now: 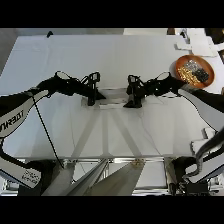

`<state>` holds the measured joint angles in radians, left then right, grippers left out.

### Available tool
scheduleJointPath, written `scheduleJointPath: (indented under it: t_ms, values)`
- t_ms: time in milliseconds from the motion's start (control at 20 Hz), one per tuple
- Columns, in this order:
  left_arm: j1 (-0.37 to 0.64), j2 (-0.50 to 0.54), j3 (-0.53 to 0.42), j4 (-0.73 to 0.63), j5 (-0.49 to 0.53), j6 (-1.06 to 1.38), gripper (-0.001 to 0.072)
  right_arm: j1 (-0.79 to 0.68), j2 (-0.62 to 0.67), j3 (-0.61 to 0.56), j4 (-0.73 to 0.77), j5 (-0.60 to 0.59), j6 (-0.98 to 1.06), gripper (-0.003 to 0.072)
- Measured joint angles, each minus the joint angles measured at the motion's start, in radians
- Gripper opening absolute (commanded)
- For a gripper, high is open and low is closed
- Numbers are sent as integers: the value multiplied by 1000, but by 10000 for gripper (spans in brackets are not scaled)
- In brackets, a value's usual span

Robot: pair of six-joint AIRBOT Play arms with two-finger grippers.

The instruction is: Fold the box and place the chain.

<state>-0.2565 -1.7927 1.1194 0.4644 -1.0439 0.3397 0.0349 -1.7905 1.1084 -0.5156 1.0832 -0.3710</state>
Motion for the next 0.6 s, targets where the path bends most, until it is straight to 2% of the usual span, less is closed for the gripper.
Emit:
scheduleJointPath:
  t_ms: [300,350,450,600]
  values:
    - [0,0,0,0,0,0,15,14,0,0,5,0,0,684]
    - [0,0,0,0,0,0,15,15,0,0,6,-1,0,664]
    - [0,0,0,0,0,0,15,16,0,0,6,-1,0,541]
    - [0,0,0,0,0,0,15,17,0,0,6,-1,0,534]
